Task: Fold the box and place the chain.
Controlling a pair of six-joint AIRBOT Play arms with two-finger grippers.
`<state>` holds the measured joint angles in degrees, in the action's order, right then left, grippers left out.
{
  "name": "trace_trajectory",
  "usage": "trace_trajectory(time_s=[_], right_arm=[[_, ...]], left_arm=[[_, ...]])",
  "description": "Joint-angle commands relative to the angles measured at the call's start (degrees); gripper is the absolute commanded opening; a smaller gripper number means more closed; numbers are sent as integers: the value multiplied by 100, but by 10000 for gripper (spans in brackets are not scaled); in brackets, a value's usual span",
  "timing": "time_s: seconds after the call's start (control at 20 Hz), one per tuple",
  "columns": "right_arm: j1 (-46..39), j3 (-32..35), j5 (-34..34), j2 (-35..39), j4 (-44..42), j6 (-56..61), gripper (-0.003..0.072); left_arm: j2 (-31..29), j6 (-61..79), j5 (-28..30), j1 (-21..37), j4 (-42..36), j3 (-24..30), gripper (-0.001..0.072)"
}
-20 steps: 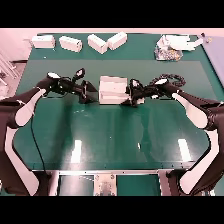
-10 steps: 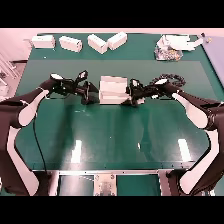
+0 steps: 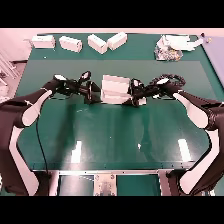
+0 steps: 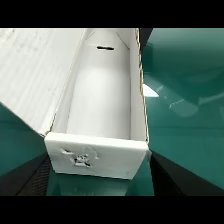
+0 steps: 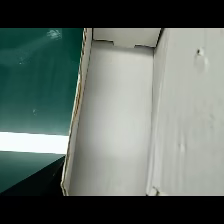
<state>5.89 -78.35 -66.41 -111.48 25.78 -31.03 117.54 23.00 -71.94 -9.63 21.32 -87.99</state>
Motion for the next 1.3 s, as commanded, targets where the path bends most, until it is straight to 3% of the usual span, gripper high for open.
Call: trace_trajectory(time_s=[0.0, 0.35, 0.55, 0.7, 1.25], right_arm=[[7, 0, 11, -4, -24, -9, 476], [7, 0, 11, -4, -24, -9, 476], [7, 0, 11, -4, -24, -9, 476], [7, 0, 11, -4, -24, -9, 477], [7, 0, 11, -4, -24, -9, 476]], left_arm=[[74, -13, 35, -33, 76, -70, 720], [63, -372, -479, 302, 17, -426, 720], [63, -367, -487, 308, 525, -426, 720], [-13, -367, -815, 321, 579, -426, 720], [-13, -120, -304, 275, 321, -420, 720]])
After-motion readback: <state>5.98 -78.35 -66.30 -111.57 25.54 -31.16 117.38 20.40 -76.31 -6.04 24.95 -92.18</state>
